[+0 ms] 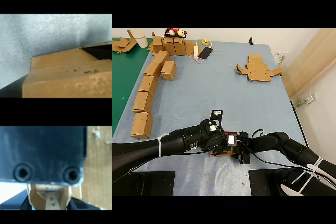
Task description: Fold the box.
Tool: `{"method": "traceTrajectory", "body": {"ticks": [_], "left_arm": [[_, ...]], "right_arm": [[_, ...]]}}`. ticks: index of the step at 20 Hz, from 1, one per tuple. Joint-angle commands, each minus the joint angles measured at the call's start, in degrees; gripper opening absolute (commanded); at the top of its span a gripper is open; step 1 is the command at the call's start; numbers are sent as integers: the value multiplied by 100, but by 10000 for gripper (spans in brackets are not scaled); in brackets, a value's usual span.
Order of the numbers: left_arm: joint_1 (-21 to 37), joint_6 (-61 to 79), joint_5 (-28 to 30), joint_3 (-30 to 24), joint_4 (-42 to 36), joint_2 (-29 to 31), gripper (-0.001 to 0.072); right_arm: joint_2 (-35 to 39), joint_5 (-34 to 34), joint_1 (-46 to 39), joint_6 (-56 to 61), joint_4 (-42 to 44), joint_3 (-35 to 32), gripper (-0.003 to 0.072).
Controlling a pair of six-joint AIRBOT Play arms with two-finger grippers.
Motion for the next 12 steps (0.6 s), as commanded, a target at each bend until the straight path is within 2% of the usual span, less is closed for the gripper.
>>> {"method": "traceTrajectory", "body": {"ticks": [1, 10, 11, 12], "left_arm": [[59, 83, -31, 28, -125, -90, 523], [96, 81, -22, 13, -166, -284, 522], [125, 74, -46, 13, -160, -286, 474], [131, 85, -79, 13, -142, -284, 179]], "right_arm": [[0, 2, -2, -2, 0, 2, 412], [0, 2, -2, -2, 0, 2, 412], [0, 2, -2, 0, 0, 2, 412], [0, 2, -2, -2, 0, 2, 412]]}}
